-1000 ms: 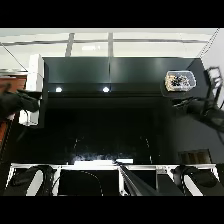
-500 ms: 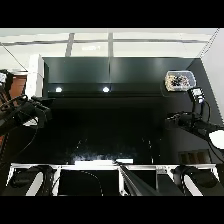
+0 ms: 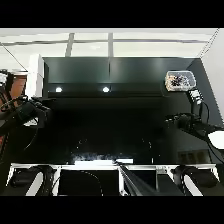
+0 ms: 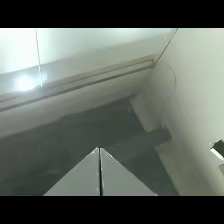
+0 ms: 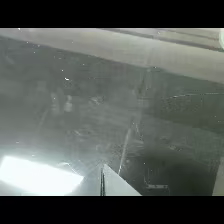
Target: Fold the box and place the chain.
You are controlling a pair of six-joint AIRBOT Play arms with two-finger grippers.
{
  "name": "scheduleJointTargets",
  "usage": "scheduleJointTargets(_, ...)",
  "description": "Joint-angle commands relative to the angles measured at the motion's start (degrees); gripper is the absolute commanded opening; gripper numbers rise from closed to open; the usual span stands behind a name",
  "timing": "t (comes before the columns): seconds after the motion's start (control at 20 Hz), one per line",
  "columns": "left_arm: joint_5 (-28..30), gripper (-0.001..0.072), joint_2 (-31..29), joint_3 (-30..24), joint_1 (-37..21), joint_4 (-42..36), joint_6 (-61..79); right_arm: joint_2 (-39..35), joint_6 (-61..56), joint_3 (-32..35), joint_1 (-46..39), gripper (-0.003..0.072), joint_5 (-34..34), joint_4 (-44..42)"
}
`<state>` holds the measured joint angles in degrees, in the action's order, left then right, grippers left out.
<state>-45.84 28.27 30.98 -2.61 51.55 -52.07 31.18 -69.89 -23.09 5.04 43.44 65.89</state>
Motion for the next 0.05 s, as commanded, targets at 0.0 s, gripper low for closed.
scheduleJointTargets(0.0, 0.0, 0.0024, 0.0, 0.0, 0.0, 0.0, 0.0, 0.0, 0.0, 0.0, 0.1, 0.0002, 0.1, 0.0)
